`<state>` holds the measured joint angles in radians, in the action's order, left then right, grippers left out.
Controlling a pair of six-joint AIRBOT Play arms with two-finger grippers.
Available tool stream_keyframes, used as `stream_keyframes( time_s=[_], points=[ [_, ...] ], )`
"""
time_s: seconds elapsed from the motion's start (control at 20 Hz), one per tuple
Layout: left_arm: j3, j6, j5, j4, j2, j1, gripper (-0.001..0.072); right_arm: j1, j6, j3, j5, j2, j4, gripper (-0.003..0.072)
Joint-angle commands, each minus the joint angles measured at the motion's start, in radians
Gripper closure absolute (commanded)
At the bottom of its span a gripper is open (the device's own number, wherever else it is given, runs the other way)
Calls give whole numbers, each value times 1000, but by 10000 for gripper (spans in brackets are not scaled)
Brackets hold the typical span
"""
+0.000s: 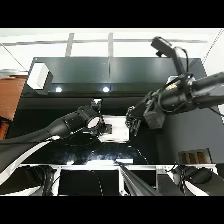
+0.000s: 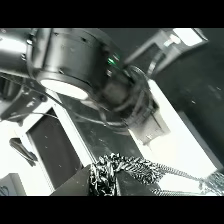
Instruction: Fold the box and place the chain.
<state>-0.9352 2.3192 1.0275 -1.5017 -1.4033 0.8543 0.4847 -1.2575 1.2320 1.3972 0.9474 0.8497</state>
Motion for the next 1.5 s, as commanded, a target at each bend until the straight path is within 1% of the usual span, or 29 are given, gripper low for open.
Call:
stream_keyframes(
  time_s=[0.0,0.15,0.25,0.35,0.45,0.65,0.85,0.9,0.95,1.0,1.05,1.2,1.3,1.4,1.45],
  points=[
    [-1,0,-3,-1,0,0,678,61,0,-18,-95,32,-8,669],
    [-1,0,-2,0,0,0,678,68,0,-18,-121,67,-6,669],
    [-1,0,-2,0,0,0,678,68,-2,-34,-119,80,29,669],
    [-1,0,-2,0,0,0,678,68,-10,-78,-118,80,71,669],
    [-1,0,0,0,0,0,678,68,-12,-134,-127,80,74,668],
    [-1,0,2,0,0,0,678,94,-12,-231,-211,109,64,667],
    [-1,0,2,0,1,0,678,121,-10,-253,-236,159,68,666],
    [-1,0,2,0,0,0,678,121,-10,-253,-242,165,68,652],
    [-1,0,2,0,1,0,678,121,-10,-253,-248,167,73,463],
    [-1,0,2,0,1,0,678,117,-10,-252,-244,166,90,228],
    [-1,0,2,0,1,0,678,108,-9,-252,-221,166,114,155],
    [-1,0,6,0,1,0,678,13,21,-252,-124,140,166,155],
    [-1,0,13,0,1,-1,678,-91,61,-253,-95,104,209,156],
    [-1,0,16,0,1,-1,678,-191,156,-257,-68,90,228,157],
    [-1,0,16,0,1,-1,678,-229,213,-278,-71,90,228,157]
  ],
)
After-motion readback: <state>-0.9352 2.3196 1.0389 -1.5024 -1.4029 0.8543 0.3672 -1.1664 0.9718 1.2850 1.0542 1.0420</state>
